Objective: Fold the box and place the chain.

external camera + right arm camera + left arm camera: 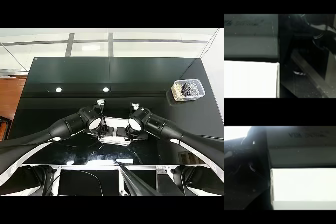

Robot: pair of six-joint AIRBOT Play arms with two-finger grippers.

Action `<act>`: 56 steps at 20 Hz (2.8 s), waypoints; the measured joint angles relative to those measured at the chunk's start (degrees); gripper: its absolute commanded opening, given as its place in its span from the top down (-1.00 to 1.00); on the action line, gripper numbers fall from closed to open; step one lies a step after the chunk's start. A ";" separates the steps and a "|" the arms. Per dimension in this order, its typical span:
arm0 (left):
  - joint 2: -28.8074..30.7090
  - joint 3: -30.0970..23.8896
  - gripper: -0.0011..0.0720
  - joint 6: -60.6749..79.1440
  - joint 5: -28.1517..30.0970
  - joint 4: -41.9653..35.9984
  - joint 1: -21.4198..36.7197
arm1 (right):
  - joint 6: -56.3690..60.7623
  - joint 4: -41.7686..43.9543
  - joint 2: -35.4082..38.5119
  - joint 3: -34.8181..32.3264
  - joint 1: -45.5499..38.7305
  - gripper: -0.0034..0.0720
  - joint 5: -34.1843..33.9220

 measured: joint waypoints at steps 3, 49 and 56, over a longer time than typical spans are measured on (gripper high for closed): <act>0.00 0.00 0.89 -0.02 -0.09 0.00 0.00 | -0.07 0.22 0.42 0.07 -0.42 -0.12 0.15; 0.00 0.00 0.89 -0.07 0.02 0.00 0.00 | -16.04 8.09 -19.10 26.69 -63.06 0.58 -4.96; 0.00 0.00 0.89 -0.07 0.09 0.00 0.00 | -27.93 15.67 -17.38 26.75 -65.46 0.89 0.04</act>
